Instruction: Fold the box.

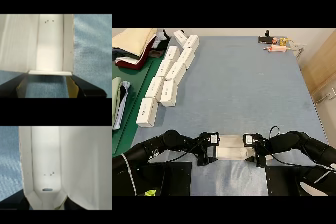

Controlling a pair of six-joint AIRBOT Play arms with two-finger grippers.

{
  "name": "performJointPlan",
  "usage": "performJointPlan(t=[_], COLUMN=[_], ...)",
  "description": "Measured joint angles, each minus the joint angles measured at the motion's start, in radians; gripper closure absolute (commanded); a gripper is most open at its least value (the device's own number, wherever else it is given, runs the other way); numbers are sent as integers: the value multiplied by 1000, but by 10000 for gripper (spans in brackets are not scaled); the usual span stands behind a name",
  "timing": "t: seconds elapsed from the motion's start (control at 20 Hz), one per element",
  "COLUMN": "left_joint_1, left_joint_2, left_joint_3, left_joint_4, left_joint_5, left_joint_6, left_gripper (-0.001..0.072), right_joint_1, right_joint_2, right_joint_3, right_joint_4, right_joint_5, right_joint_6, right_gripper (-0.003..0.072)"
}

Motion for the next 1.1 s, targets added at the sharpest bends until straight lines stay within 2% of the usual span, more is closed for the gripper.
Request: performJointPlan(t=[0.7, 0.8, 1.1], left_joint_1=[-59, -60, -64], left_joint_2=[-49, -51, -53], left_joint_3=[3, 3, 3], left_joint_4=[-70, -74, -72], left_joint_5=[57, 61, 63], left_joint_6=[71, 72, 74], left_gripper=[19, 303, 297], right_joint_1=[0, 0, 0], right_joint_2=[0, 0, 0], right_joint_3=[0, 0, 0], right_joint_4=[0, 0, 0], right_joint_5=[0, 0, 0], right_joint_6=[0, 0, 0], right_gripper=[175, 175, 175])
